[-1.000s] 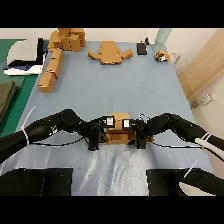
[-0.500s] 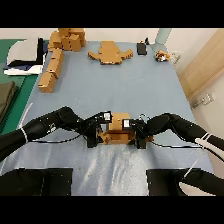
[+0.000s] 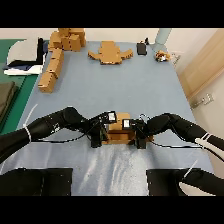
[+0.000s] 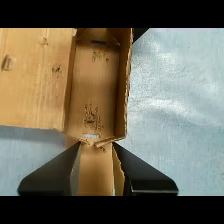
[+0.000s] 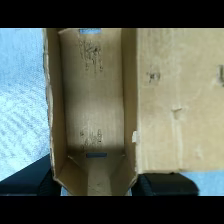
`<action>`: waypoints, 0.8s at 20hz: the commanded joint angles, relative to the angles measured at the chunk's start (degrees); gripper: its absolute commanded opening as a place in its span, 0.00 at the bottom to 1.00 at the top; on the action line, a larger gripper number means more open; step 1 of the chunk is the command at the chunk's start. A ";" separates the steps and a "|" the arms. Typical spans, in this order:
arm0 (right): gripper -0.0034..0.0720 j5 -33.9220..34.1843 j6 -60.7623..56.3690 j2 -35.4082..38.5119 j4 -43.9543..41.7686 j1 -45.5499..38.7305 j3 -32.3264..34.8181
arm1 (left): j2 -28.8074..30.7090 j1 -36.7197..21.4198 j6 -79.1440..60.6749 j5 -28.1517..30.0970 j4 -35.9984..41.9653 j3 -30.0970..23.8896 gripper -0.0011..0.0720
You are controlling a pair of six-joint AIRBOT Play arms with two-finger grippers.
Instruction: Fold the box.
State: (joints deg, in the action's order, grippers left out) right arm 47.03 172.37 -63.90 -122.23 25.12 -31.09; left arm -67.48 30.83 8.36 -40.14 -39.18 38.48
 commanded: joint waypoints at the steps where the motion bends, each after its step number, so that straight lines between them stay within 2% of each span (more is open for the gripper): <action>1: 0.62 -0.02 -0.02 0.04 -0.02 0.00 -0.04 | -1.79 1.40 -0.44 2.71 0.70 0.76 0.39; 2: 0.62 0.00 -0.02 0.04 -0.02 0.00 -0.02 | -2.21 1.70 -0.44 3.61 0.61 1.16 0.31; 12: 0.62 0.00 -0.02 0.04 -0.02 0.00 -0.02 | -4.07 3.78 -0.46 6.69 1.57 2.43 0.33; 14: 0.62 0.00 -0.02 0.04 -0.02 0.00 -0.02 | -4.07 3.82 -0.39 6.38 1.60 2.43 0.72; 15: 0.62 0.00 -0.02 0.04 -0.02 0.00 -0.02 | -4.07 3.82 -0.37 5.95 1.70 2.43 0.76; 16: 0.62 -0.02 -0.02 0.04 -0.02 0.00 -0.02 | -4.07 3.82 -0.37 5.29 1.75 2.43 0.76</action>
State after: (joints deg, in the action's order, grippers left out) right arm 47.00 172.20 -63.90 -122.28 25.10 -31.09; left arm -71.42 34.44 7.92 -34.30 -37.71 40.82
